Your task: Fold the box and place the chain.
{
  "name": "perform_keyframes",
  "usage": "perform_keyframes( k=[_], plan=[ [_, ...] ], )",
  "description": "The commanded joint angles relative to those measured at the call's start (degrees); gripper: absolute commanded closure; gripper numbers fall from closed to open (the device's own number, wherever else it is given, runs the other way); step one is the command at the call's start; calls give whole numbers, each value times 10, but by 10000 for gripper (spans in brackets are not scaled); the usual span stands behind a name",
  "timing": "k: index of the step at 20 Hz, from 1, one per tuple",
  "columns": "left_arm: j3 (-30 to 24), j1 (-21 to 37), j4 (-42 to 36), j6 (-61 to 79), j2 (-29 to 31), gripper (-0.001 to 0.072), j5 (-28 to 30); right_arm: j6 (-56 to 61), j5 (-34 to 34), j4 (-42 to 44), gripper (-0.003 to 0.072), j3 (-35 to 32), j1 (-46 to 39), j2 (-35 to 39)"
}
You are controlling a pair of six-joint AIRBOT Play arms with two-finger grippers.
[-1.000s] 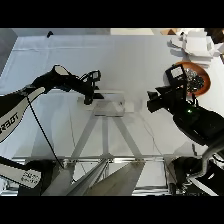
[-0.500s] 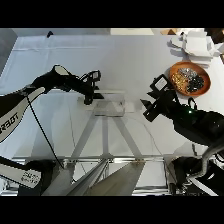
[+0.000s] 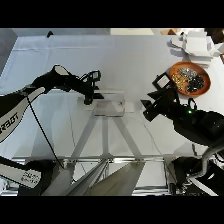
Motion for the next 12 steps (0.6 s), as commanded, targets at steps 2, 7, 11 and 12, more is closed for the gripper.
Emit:
perform_keyframes(
  k=[2, 7, 11, 12],
  plan=[
    [0, 0, 0, 0, 0, 699, 0, 496, -10, -301, 348, 0, 10, 0],
    [0, 0, 0, 0, 0, 699, 0, 1001, -10, -662, 348, -3, 130, -3],
    [0, 0, 0, 0, 0, 699, 0, 1036, -31, -728, 348, -18, 188, -16],
    [0, 0, 0, 0, 0, 699, 0, 1069, -38, -738, 348, -32, 191, -18]
  ],
)
